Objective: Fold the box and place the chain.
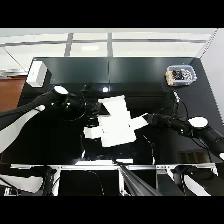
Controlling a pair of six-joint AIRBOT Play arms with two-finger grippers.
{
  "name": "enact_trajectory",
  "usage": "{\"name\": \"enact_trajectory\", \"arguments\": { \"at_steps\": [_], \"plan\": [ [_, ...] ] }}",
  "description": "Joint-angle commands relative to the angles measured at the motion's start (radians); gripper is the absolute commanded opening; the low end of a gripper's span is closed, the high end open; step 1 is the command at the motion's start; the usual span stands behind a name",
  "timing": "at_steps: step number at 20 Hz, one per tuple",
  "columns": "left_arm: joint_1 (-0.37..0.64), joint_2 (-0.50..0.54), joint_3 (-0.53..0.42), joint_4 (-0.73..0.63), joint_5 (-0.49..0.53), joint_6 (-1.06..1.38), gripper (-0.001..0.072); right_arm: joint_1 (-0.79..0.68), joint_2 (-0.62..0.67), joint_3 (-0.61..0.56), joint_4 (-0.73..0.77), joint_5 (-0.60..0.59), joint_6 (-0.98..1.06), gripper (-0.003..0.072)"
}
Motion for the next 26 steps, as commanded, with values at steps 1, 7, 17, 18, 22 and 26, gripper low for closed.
{"name": "enact_trajectory", "arguments": {
  "at_steps": [1,7,17,18,22,26],
  "plan": [
    [-0.004,-0.075,0.090,0.091,-0.160,0.043,0.0487,0.002,0.000,0.000,0.002,0.001,0.000,0.0016],
    [-0.056,-0.100,0.188,0.250,-0.230,0.093,0.0382,0.002,0.000,0.000,0.001,0.014,0.000,0.0016],
    [-0.100,-0.079,0.334,0.335,-0.311,0.127,0.0021,-0.069,0.001,0.082,-0.172,0.145,-0.001,0.0703],
    [-0.100,-0.059,0.341,0.339,-0.320,0.129,0.0020,-0.105,0.001,0.136,-0.267,0.217,-0.001,0.0704],
    [-0.128,0.121,0.229,0.352,-0.196,0.261,0.0019,-0.203,0.001,0.348,-0.555,0.462,-0.022,0.0703],
    [-0.185,0.270,-0.045,0.357,0.136,0.655,0.0023,-0.200,0.000,0.369,-0.571,0.388,-0.019,0.0702]
  ]
}}
